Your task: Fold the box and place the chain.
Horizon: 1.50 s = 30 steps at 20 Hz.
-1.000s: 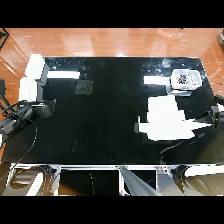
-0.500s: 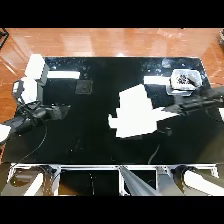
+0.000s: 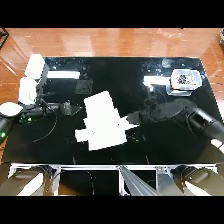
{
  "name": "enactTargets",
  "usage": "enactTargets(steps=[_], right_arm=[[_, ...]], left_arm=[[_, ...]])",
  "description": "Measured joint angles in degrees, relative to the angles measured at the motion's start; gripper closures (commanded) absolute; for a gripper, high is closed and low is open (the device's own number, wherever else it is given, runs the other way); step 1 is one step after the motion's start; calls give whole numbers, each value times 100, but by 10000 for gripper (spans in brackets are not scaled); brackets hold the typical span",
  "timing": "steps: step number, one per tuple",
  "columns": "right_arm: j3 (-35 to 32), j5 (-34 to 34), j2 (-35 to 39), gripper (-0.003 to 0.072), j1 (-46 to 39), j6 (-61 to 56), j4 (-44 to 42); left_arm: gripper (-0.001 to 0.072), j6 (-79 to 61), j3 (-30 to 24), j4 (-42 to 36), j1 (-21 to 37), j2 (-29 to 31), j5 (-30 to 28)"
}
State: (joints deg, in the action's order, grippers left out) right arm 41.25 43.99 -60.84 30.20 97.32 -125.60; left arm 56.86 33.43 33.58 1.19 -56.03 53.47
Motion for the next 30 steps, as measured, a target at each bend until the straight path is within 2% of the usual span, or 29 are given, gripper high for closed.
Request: enactTargets(steps=[5, 7, 10, 14, 19, 25, 28, 30], right_arm=[[-638, -782, 494, 666, 529, -413, 660], [-741, -931, 581, 666, 597, -461, 719], [-809, -1062, 643, 666, 645, -522, 710], [-839, -1058, 669, 666, 664, -546, 612], [-846, -992, 673, 666, 667, -555, 579], [-846, -907, 678, 666, 667, -555, 568], [-846, -905, 678, 666, 667, -557, 566], [-846, -905, 678, 666, 667, -557, 566]], left_arm=[[80, -514, 256, -13, 662, -868, 1307], [80, -909, 313, -146, 667, -1244, 1808], [80, -1375, 586, -98, 330, -1899, 2306], [80, -1628, 1215, 227, -269, -2796, 2634], [80, -2218, 1812, 122, -544, -3571, 3005], [91, -2767, 2015, 11, -732, -4129, 3554], [98, -2953, 2035, -22, -850, -4227, 3547], [138, -3064, 2039, -22, -905, -4256, 3536]])
